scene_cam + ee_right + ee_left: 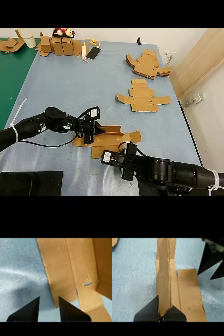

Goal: Fold the box.

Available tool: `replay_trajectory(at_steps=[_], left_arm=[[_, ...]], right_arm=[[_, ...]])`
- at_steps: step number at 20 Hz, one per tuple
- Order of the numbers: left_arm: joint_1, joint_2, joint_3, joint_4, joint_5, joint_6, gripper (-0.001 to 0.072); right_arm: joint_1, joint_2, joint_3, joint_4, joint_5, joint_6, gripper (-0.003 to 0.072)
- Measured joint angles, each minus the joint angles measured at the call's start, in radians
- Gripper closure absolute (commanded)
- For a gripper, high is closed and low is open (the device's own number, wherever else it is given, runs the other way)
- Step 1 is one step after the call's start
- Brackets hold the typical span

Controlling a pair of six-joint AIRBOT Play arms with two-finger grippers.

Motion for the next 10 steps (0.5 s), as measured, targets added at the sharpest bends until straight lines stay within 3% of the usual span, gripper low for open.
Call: replay_trajectory(at_steps=[10], left_arm=[[0.000, 0.000, 0.000, 0.000, 0.000, 0.000, 0.0699]], right_arm=[[0.012, -0.107, -0.002, -0.148, 0.084, 0.076, 0.0321]])
